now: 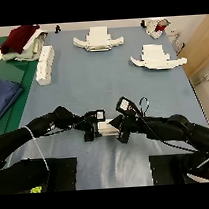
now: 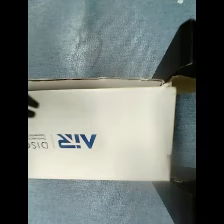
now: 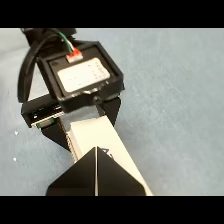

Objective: Fold the box.

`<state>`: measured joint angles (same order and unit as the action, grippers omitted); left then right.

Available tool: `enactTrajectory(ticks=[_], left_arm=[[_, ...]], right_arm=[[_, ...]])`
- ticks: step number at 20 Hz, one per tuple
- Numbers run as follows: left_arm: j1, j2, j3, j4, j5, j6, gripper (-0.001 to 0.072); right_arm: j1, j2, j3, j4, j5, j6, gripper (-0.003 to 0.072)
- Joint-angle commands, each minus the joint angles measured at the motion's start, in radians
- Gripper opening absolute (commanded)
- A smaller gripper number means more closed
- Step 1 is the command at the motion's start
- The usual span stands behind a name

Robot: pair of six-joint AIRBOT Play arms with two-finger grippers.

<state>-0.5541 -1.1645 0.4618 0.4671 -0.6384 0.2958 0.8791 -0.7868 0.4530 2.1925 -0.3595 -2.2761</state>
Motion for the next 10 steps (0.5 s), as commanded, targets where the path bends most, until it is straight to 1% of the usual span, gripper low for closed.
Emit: enactTrajectory(ticks=[1, 3, 4, 10], left_arm=[[0.000, 0.000, -0.001, 0.000, 0.000, 0.000, 0.0390], [0.000, 0.000, -0.001, 0.000, 0.000, 0.000, 0.0390], [0.000, 0.000, -0.001, 0.000, 0.000, 0.000, 0.0390], [0.000, 0.000, -0.001, 0.000, 0.000, 0.000, 0.0390]], right_arm=[[0.048, 0.044, -0.110, 0.060, 0.197, 0.105, 0.0006], [0.097, 0.064, -0.175, 0.059, 0.315, 0.145, 0.0006], [0.111, 0.064, -0.193, 0.057, 0.341, 0.161, 0.0006], [0.138, 0.007, -0.228, 0.051, 0.379, 0.185, 0.0006]])
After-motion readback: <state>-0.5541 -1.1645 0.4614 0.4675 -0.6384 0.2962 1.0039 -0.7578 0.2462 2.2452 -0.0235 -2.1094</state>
